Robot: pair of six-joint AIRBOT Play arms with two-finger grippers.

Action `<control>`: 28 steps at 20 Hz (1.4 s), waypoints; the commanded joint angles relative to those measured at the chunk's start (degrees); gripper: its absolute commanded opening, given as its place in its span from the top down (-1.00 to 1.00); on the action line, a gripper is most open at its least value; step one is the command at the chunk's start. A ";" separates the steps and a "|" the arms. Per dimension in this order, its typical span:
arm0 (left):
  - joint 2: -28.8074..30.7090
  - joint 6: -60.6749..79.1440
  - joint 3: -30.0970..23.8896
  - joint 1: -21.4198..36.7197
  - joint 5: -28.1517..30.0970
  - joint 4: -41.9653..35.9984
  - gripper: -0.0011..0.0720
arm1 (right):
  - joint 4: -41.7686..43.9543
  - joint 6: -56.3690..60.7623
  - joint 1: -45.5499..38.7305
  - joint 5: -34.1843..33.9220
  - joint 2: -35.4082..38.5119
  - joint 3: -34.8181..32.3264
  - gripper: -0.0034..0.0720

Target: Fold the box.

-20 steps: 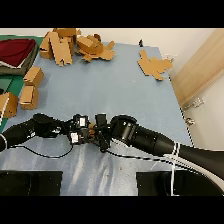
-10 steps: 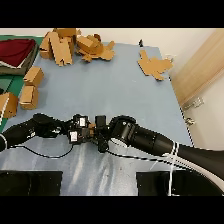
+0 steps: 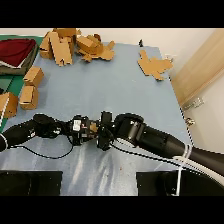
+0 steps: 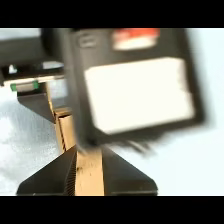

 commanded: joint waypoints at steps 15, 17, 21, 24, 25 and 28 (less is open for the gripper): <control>0.02 -0.04 0.00 0.00 0.28 -0.07 -0.46 | 9.53 102.88 -3.54 -58.36 16.13 -34.95 0.92; 0.02 -0.02 0.00 0.02 0.28 -0.07 -0.46 | 9.53 102.86 -3.56 -58.55 13.57 -34.95 0.92; 0.02 -0.02 0.00 0.02 0.31 -0.07 -0.46 | 9.49 102.38 -3.56 -59.63 8.66 -34.95 0.91; 0.02 -0.02 0.00 0.02 0.31 -0.07 -0.46 | 9.51 101.81 -3.58 -61.99 5.14 -34.95 0.92; 0.02 -0.02 0.00 0.02 0.28 -0.04 -0.46 | 9.53 101.81 -3.58 -62.27 4.20 -34.97 0.91; 0.02 -0.02 0.00 0.02 0.28 -0.07 -0.46 | 9.53 101.77 -3.58 -62.40 2.99 -34.97 0.92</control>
